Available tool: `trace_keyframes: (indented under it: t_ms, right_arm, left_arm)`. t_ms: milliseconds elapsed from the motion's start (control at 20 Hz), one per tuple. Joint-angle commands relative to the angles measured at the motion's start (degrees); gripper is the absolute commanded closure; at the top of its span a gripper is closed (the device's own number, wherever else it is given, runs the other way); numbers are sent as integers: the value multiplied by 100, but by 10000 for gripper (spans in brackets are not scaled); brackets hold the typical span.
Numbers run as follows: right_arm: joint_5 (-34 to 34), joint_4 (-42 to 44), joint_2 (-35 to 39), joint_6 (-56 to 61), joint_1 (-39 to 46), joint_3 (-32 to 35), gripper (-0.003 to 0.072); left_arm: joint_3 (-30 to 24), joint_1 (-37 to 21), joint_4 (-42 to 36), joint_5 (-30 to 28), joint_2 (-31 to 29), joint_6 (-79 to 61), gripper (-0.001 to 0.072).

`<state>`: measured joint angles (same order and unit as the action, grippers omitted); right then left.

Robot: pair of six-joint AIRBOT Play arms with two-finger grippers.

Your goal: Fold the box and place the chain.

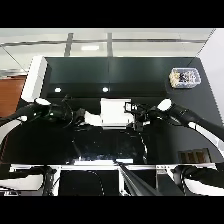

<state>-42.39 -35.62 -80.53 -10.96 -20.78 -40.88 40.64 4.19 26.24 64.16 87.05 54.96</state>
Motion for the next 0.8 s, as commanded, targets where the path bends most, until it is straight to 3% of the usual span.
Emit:
trace_keyframes:
  t_ms: [0,100,150,400,450,500,750]
  right_arm:
    - [0,0,-4,0,-4,2,528]
    - [0,0,-4,0,-4,2,528]
    - [0,0,-4,0,-4,2,528]
    - [0,0,-4,0,-4,2,528]
    - [0,0,-4,0,-4,2,528]
    - [0,0,-4,0,-4,2,528]
    - [0,0,-4,0,-4,2,529]
  left_arm:
    - [452,114,-136,461,111,-295,586]
    - [675,103,-120,743,111,-284,48]
    - [763,105,-122,809,111,-249,12]
    - [966,590,-94,592,118,247,41]
    - [992,717,-26,503,118,254,159]
    - [1045,833,98,472,118,297,228]
    - [1624,1287,1558,321,116,1633,228]
